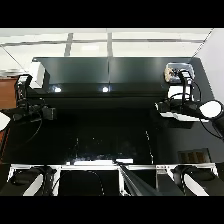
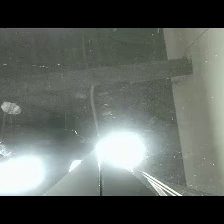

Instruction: Fold the box and place the chain.

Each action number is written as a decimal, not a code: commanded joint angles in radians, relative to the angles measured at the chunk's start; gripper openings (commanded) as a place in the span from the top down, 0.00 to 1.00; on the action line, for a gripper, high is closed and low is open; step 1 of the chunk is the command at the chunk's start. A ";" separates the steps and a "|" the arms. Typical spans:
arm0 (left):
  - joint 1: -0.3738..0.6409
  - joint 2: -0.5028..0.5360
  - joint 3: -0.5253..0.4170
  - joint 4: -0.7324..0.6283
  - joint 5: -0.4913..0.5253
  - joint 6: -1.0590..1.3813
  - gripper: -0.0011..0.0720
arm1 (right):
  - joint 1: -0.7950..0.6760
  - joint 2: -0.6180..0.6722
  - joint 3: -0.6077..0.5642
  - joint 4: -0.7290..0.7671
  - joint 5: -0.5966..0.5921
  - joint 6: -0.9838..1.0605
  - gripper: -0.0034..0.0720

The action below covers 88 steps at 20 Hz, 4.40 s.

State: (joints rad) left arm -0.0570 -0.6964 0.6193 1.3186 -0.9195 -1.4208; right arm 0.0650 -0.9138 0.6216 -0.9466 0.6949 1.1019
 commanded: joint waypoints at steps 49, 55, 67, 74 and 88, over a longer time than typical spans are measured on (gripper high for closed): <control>-0.007 -0.187 0.000 -0.184 0.208 -0.131 0.02 | -0.259 -0.170 0.142 0.263 0.137 -0.116 0.93; -0.038 -0.245 0.006 -0.285 0.241 -0.060 0.04 | 0.236 -0.151 -0.127 0.571 -0.361 -0.116 0.93; -0.026 -1.043 0.512 -0.794 -0.415 0.335 0.04 | 0.361 -0.152 -0.132 0.573 -0.356 -0.116 0.93; -0.107 -1.164 0.644 -0.721 -0.693 0.501 0.20 | 0.361 -0.152 -0.132 0.573 -0.355 -0.116 0.93; -0.152 -1.170 0.702 -0.545 -0.607 0.583 0.62 | 0.361 -0.152 -0.132 0.572 -0.357 -0.116 0.93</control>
State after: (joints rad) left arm -0.2054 -1.8660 1.3090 0.7620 -1.5650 -0.8429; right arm 0.4255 -1.0664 0.4900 -0.3740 0.3363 0.9859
